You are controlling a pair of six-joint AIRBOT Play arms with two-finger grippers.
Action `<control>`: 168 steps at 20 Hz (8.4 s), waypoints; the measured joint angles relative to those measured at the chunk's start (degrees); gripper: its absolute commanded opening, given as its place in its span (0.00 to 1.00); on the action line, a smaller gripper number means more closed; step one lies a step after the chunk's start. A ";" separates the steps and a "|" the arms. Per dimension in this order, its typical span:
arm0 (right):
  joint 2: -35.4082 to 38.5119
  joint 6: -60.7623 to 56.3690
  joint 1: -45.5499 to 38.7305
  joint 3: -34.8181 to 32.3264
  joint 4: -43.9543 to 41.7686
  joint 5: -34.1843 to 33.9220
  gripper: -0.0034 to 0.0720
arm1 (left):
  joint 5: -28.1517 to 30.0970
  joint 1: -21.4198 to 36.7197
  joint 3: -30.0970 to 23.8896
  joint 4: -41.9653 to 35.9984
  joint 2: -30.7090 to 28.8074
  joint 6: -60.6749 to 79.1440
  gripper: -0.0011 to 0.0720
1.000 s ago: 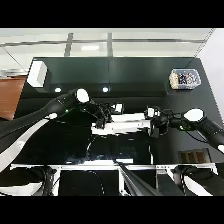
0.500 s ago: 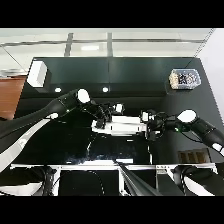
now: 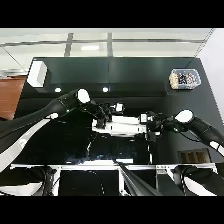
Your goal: Fold the box and place the chain.
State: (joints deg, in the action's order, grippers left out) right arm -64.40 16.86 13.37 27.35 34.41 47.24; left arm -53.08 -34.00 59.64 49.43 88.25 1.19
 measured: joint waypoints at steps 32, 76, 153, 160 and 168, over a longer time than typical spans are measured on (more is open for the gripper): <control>-4.04 -0.15 -1.42 0.02 0.96 -2.45 0.69 | 0.13 0.00 0.00 0.02 0.02 -0.13 0.05; -4.04 0.11 3.08 0.07 2.71 -7.96 0.26 | 25.92 -0.39 -20.26 -32.09 -18.60 -22.16 0.05; -4.04 0.11 3.08 0.07 2.71 -7.87 0.26 | 15.69 0.31 -22.25 -27.30 -11.61 7.67 0.26; -4.04 0.13 3.08 0.07 2.71 -7.89 0.26 | 16.76 -0.20 -22.25 -26.36 -11.54 9.62 0.40; -4.04 0.13 3.08 0.07 2.69 -7.87 0.26 | 17.16 -0.61 -22.25 -25.51 -11.54 10.47 0.39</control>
State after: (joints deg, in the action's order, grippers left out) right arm -68.45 16.99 16.45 27.42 37.10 39.38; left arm -35.92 -34.61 37.39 23.92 76.71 11.66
